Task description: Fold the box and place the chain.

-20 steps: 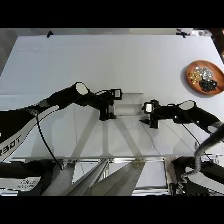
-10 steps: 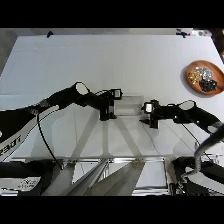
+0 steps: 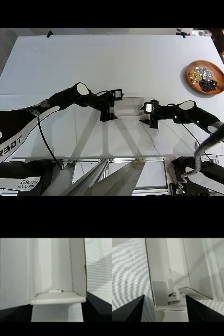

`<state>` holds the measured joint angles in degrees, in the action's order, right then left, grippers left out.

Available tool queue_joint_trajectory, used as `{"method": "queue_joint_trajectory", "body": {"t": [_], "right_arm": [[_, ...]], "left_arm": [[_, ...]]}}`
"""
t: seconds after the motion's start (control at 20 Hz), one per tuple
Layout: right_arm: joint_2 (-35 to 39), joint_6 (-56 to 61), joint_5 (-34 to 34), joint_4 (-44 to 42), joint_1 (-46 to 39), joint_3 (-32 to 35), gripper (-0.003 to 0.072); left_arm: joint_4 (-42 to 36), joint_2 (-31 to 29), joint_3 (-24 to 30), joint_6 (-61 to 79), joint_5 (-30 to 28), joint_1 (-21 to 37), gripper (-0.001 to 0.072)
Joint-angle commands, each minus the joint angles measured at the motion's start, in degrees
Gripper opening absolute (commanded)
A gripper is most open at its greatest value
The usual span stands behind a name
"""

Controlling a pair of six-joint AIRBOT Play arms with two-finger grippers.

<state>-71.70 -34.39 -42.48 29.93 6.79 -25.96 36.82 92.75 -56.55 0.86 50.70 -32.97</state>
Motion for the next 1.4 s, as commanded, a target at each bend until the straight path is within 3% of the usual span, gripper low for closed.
{"method": "queue_joint_trajectory", "body": {"t": [0.0, 1.35], "right_arm": [[-0.02, 0.00, -0.02, 0.00, 0.00, 0.02, 0.0567], [0.07, 4.24, -3.10, 0.39, 0.00, 0.00, 0.0566]], "left_arm": [[0.07, 0.02, 0.02, 0.13, 0.13, -0.09, 0.0495], [0.07, 0.02, 0.02, 0.13, 0.15, -0.09, 0.0495]]}}
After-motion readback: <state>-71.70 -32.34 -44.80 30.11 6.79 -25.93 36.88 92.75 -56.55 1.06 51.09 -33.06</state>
